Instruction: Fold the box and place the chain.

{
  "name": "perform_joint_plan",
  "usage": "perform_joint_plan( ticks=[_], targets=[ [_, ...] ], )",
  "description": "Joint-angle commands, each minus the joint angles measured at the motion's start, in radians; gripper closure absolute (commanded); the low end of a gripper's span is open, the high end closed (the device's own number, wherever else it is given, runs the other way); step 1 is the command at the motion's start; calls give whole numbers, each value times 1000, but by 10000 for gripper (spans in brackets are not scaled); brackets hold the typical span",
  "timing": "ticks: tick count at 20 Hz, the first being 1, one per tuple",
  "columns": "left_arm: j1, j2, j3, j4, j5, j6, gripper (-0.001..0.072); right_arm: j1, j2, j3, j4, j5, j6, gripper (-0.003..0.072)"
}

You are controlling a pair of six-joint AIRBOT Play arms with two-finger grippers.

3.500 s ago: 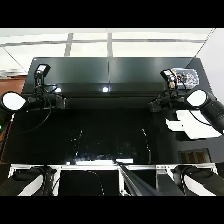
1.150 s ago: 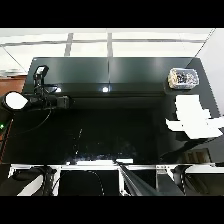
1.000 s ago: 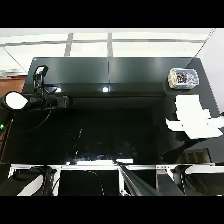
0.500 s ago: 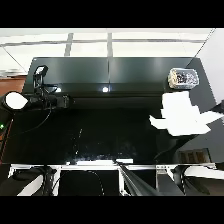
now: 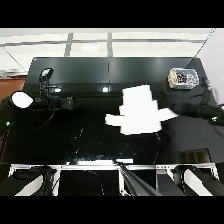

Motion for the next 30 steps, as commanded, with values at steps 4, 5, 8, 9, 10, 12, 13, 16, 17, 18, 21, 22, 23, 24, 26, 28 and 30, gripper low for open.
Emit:
perform_joint_plan(
  ticks=[4, 5, 8, 9, 10, 12, 13, 16, 17, 18, 21, 22, 23, 24, 26, 28, 30],
  targets=[
    [-89, -98, 0, -111, 0, 4, -2, 569, 111, -193, 210, -539, 74, 661],
    [-97, -107, 0, -121, 0, 4, -2, 628, 110, -193, 211, -592, 78, 661],
    [-90, -156, 14, -223, -39, 18, -1, 729, 108, -193, 212, -644, 80, 661],
    [-81, -190, 28, -274, -74, 68, -1, 743, 108, -193, 212, -641, 81, 661],
    [-68, -233, 43, -348, -114, 143, -1, 753, 108, -193, 212, -642, 81, 661],
    [-35, -327, 68, -507, -200, 279, -1, 761, 108, -193, 212, -642, 81, 661],
    [-21, -371, 77, -563, -231, 285, -1, 761, 108, -193, 212, -638, 81, 661],
    [-14, -456, 98, -597, -259, 331, -1, 774, 108, -193, 206, -636, 80, 661],
    [-14, -472, 106, -603, -264, 352, -1, 782, 108, -193, 205, -636, 77, 661],
    [-14, -485, 116, -616, -289, 397, 0, 788, 108, -193, 204, -636, 76, 661],
    [-14, -552, 187, -655, -509, 620, 11, 795, 108, -193, 205, -634, 76, 661],
    [-13, -586, 220, -641, -592, 623, 18, 795, 108, -193, 204, -635, 76, 661],
    [-14, -632, 265, -616, -690, 622, 121, 795, 108, -193, 201, -637, 76, 661],
    [-14, -674, 306, -583, -765, 621, 233, 795, 108, -193, 201, -642, 76, 661],
    [-19, -724, 358, -508, -835, 615, 244, 795, 108, -193, 201, -643, 76, 661],
    [-30, -727, 383, -399, -789, 616, 283, 795, 108, -193, 201, -642, 76, 661],
    [-35, -727, 395, -383, -783, 655, 338, 795, 108, -193, 201, -643, 76, 661]
  ],
)
